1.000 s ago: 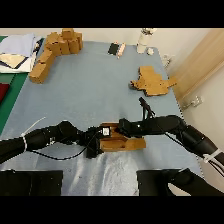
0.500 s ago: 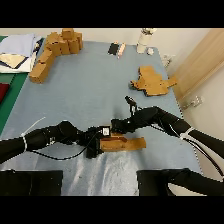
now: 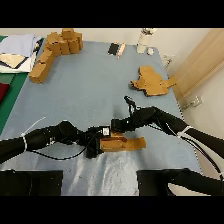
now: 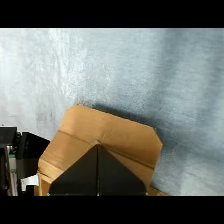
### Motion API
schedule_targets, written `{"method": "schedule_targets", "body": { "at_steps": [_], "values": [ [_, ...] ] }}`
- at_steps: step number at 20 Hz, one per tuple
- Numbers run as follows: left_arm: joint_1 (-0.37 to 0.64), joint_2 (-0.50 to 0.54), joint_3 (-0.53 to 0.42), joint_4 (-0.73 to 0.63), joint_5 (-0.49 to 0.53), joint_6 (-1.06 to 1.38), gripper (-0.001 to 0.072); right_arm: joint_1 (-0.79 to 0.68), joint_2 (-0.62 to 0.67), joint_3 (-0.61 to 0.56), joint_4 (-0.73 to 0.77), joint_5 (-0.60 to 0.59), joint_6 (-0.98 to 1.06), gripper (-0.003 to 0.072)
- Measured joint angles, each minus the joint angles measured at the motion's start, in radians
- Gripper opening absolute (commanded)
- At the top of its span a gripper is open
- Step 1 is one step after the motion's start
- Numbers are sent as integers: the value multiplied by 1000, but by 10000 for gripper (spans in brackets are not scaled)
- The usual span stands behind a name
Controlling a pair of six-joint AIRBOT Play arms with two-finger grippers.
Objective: Fold the box.
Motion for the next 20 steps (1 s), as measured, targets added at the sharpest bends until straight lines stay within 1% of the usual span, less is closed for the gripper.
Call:
{"method": "schedule_targets", "body": {
  "at_steps": [3, 6, 8, 11, 12, 13, 14, 15, 16, 17, 20],
  "values": [
    [0, 0, 0, 0, 0, 0, 456, -3, 51, 20, -29, -18, -17, 2],
    [0, 0, 0, 0, 0, 0, 455, -8, 172, 47, -122, -60, -22, 2],
    [0, 0, 0, 0, 0, 0, 455, -8, 264, 56, -202, -122, -13, 2],
    [0, 0, 0, 0, 0, 0, 455, 4, 387, 35, -319, -286, -3, 3],
    [0, 0, 0, 0, 0, 0, 455, 16, 423, 14, -339, -341, -23, 76],
    [0, 0, 0, 0, 0, 0, 455, 33, 458, -14, -352, -394, -58, 362],
    [0, 0, 0, 0, 0, 0, 455, 51, 485, -46, -365, -431, -104, 551],
    [0, 0, 0, 0, 0, 0, 455, 73, 506, -82, -384, -449, -172, 597],
    [0, 0, 0, 0, 0, 0, 456, 89, 519, -114, -403, -445, -246, 597],
    [0, 0, 0, 0, 0, 0, 455, 103, 524, -145, -422, -419, -325, 597],
    [0, 0, 0, 0, 0, 0, 455, 129, 501, -205, -475, -281, -564, 596]
  ]
}}
